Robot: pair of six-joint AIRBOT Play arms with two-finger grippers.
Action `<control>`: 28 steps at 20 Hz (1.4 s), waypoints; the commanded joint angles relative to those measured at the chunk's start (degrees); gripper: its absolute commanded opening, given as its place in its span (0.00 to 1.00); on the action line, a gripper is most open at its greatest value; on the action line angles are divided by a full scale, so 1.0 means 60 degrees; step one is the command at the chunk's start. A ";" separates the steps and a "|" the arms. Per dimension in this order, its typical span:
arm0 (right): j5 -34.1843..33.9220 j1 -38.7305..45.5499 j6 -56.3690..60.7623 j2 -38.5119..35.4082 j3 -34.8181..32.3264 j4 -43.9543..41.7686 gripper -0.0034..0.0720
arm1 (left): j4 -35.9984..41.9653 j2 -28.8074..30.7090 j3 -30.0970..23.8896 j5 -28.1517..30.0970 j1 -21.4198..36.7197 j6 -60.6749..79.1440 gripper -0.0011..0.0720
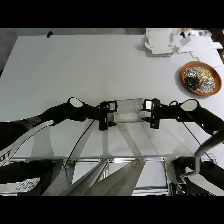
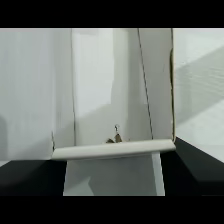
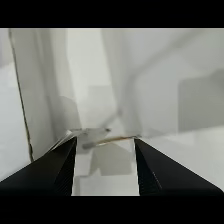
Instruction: Fold the box and place the chain.
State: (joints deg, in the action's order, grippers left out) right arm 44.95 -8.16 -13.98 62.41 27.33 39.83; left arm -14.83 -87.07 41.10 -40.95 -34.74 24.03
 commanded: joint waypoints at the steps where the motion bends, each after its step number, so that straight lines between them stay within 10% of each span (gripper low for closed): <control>1: 0.0444 0.0703 0.2546 -0.1071 0.0004 0.0761 0.46 | -0.0029 0.0004 -0.0004 0.0000 0.0004 0.0022 0.36; 4: 0.0648 0.1424 0.5603 -0.1832 0.0007 0.0867 0.07 | -0.0029 0.0004 -0.0004 0.0000 0.0004 0.0022 0.36; 12: -0.0350 0.2991 1.3369 -0.1818 0.0007 0.4619 0.07 | -0.0025 0.0004 -0.0004 0.0000 0.0000 0.0022 0.36; 28: 0.1373 0.1876 1.1948 0.0248 0.0007 0.0994 0.07 | -0.0029 0.0004 -0.0004 0.0000 0.0000 0.0022 0.36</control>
State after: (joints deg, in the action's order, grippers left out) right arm 50.92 4.78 60.60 63.42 27.33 50.96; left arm -14.98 -87.07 41.10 -40.97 -34.74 24.16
